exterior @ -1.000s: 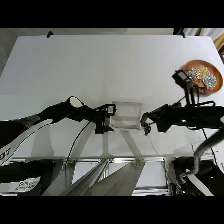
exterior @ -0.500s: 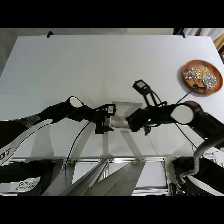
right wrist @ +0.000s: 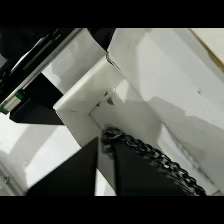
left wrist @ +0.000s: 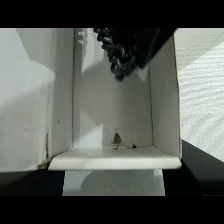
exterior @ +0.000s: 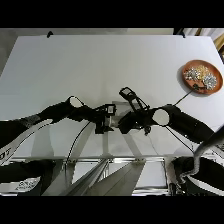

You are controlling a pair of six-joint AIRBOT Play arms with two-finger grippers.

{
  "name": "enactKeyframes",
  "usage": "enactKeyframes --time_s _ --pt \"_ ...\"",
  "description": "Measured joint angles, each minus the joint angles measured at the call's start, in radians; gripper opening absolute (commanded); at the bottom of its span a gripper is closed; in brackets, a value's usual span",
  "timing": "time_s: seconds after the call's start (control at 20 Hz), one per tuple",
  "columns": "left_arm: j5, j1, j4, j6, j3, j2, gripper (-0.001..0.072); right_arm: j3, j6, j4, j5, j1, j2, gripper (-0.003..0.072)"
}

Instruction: Fold the box and place the chain.

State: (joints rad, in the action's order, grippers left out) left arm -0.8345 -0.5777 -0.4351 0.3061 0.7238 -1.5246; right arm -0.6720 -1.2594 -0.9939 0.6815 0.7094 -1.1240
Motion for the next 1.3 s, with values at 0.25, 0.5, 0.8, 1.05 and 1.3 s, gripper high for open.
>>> enactKeyframes --time_s 0.25,0.5,0.8,1.05,1.3 --pt "0.0 0.0 0.0 0.0 0.0 0.0 0.0394 0.0 -0.009 -0.003 0.006 0.004 0.015 0.0181" --pt "0.0 0.0 0.0 0.0 0.0 0.0 0.0394 0.0 -0.093 -0.135 0.121 -0.037 0.173 0.0177" --pt "0.0 0.0 0.0 0.0 0.0 0.0 0.0394 0.04 -0.222 -0.351 0.401 -0.19 0.3 0.0182" --pt "0.0 0.0 0.0 0.0 0.0 0.0 0.0394 0.143 -0.249 -0.4 0.399 -0.227 0.314 0.0416" --pt "0.0 0.0 0.0 0.0 0.0 0.0 0.0394 0.191 -0.287 -0.413 0.364 -0.225 0.285 0.04"
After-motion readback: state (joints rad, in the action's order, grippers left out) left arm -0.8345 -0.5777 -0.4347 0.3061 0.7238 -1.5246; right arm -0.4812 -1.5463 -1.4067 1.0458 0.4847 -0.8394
